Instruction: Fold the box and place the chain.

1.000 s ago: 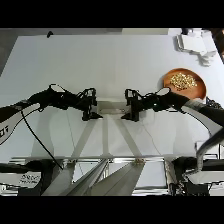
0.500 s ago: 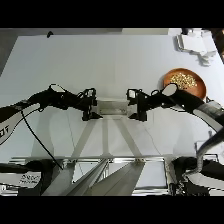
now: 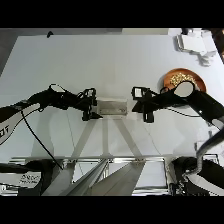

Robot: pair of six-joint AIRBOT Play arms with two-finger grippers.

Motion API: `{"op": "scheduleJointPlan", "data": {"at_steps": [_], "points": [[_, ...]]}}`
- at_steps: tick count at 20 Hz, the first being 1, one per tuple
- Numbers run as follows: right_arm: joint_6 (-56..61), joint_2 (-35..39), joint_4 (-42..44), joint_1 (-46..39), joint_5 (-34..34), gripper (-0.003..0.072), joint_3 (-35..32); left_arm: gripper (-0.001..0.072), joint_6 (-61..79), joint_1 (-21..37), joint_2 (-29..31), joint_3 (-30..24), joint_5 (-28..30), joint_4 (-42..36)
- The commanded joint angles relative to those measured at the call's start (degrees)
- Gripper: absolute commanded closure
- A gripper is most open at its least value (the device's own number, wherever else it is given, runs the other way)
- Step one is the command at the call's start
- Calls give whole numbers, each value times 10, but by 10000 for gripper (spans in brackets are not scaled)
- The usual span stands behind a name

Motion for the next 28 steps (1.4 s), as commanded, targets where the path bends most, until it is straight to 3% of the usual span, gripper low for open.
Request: {"op": "scheduleJointPlan", "data": {"at_steps": [1, 8, 13, 17, 19, 24, 28], "points": [[4, 3, 134, 9, -31, 682, 0, 335, 0, 0, 0, 0, 0, 0], [2, -127, 346, 7, -170, 683, 7, 335, 0, 0, 0, 0, 0, 0], [2, -189, 346, 7, -201, 682, 7, 335, 0, 0, 0, 0, 0, 0], [2, -184, 339, 6, -190, 682, 7, 335, 0, 0, 0, 0, 0, 0], [2, -156, 285, 6, -181, 681, 7, 335, 0, 0, 0, 0, 0, 0], [9, -35, 57, 8, -158, 678, 7, 335, 0, 0, 0, 0, 0, 0], [28, -2, -101, 8, -73, 679, 2, 335, 0, 0, 0, 0, 0, 0]]}}
